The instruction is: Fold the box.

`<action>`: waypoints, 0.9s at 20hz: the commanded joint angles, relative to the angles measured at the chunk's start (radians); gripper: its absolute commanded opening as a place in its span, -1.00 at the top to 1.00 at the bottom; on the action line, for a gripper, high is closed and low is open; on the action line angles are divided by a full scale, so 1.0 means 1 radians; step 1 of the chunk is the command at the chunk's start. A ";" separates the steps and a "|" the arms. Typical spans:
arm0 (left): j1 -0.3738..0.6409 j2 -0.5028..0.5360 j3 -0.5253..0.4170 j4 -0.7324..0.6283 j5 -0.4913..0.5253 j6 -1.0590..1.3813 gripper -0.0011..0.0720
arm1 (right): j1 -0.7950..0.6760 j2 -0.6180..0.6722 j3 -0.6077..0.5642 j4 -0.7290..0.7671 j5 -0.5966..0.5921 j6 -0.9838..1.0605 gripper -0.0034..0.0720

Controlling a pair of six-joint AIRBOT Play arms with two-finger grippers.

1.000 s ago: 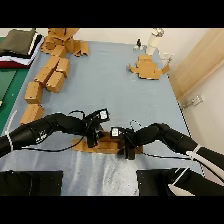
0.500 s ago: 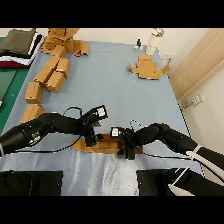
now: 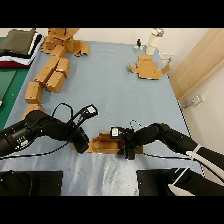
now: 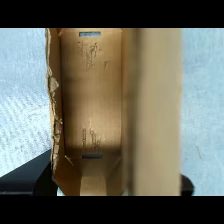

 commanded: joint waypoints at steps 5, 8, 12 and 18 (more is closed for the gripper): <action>0.000 0.008 -0.001 -0.011 0.084 -0.074 0.56 | 0.001 -0.001 0.001 0.001 -0.001 -0.098 -0.41; 0.000 0.008 -0.001 -0.013 0.094 -0.074 0.55 | 0.001 0.000 0.001 0.002 -0.006 -0.103 -0.41; 0.000 0.008 -0.001 -0.046 0.101 -0.070 0.56 | 0.002 0.000 0.002 0.009 -0.034 -0.132 -0.41; -0.001 0.008 -0.029 -0.317 0.138 -0.114 0.94 | 0.001 0.000 0.002 0.008 -0.036 -0.132 -0.41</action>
